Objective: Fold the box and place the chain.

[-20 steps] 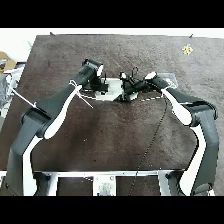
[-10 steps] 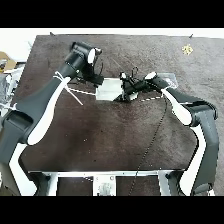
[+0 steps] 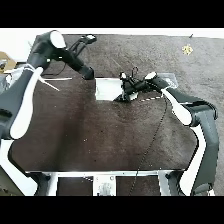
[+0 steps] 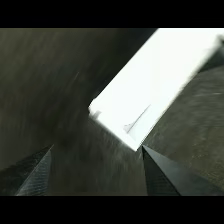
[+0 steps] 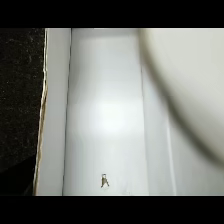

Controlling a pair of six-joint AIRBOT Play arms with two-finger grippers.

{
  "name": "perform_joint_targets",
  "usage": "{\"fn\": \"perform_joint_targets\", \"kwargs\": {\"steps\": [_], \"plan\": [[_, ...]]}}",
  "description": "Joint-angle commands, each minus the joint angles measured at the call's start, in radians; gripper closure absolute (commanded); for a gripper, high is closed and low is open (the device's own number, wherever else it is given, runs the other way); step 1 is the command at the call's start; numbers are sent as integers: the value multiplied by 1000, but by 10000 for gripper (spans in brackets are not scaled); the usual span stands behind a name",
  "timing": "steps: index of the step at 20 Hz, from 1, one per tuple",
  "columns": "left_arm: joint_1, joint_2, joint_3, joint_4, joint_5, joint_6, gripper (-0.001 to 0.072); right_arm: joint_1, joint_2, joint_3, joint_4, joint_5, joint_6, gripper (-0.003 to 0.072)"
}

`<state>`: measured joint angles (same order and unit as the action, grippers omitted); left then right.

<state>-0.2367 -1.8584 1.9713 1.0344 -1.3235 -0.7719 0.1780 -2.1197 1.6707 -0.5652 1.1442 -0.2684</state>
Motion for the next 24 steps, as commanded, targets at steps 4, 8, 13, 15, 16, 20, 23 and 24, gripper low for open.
{"fn": "perform_joint_targets", "kwargs": {"steps": [4,8,13,15,16,20,23,24], "plan": [[174,-60,-178,-492,-7,666,111,-1,0,0,0,0,0,249],[181,-182,-185,-615,-125,765,113,-1,0,0,0,0,0,249],[188,-295,-186,-593,-107,985,29,-1,0,0,0,0,0,249],[188,-312,-186,-578,-87,1044,-11,-1,0,0,0,0,0,249],[187,-315,-186,-581,-72,1076,-11,-1,0,0,0,0,0,249],[158,-338,-185,-594,-42,1103,-8,-1,0,0,0,0,0,249],[158,-355,-185,-596,-57,1122,-10,-1,0,0,0,0,0,249],[158,-358,-185,-597,-57,1122,-10,-1,0,0,0,0,0,249]]}}
